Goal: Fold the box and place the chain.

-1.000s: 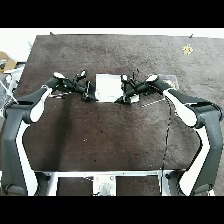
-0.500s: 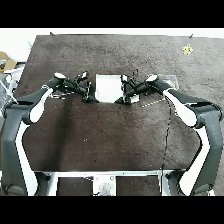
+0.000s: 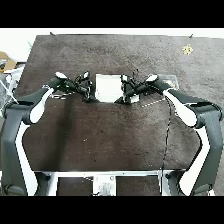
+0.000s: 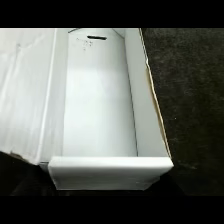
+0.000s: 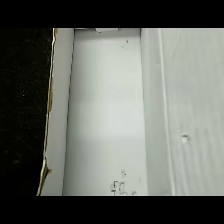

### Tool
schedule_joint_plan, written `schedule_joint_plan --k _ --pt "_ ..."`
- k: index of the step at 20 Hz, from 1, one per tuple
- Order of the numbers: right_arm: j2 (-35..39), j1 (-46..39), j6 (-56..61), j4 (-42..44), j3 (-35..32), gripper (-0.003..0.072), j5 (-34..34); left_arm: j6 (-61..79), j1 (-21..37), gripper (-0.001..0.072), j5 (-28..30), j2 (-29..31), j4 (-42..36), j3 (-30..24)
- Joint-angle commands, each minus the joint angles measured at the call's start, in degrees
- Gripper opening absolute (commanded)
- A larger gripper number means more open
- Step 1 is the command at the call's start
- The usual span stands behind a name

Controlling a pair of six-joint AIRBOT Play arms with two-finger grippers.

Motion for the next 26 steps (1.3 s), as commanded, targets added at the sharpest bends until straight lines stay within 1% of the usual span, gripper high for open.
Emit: schedule_joint_plan --k 1,4,13,14,15,20,26 --pt "-0.02 0.04 0.02 0.04 -0.02 0.0395 0.00 0.44 -1.09 0.0705 2.80 -0.04 0.00 -1.07" --pt "-0.02 0.04 0.02 0.04 -0.02 0.0395 0.00 0.39 -1.31 0.0705 2.89 -0.02 -1.79 -1.16" --pt "-0.02 0.04 0.02 0.04 -0.02 0.0395 0.00 -0.17 -1.31 0.0703 2.67 -0.04 -1.55 -1.16" --pt "-0.02 0.04 0.02 0.04 -0.02 0.0395 0.02 -0.13 -1.31 0.0614 2.62 -0.04 -1.31 -1.16" --pt "-0.02 0.04 0.02 0.04 -0.02 0.0395 0.00 -0.17 -1.31 0.0585 2.56 -0.04 -0.87 -1.16" --pt "-0.02 0.04 0.02 0.04 -0.02 0.0395 0.00 -1.27 -1.31 0.0584 2.36 -0.09 0.85 -1.16" --pt "-0.02 0.04 0.02 0.04 -0.02 0.0395 0.00 -1.38 -1.31 0.0584 4.13 -0.09 1.20 -1.16"
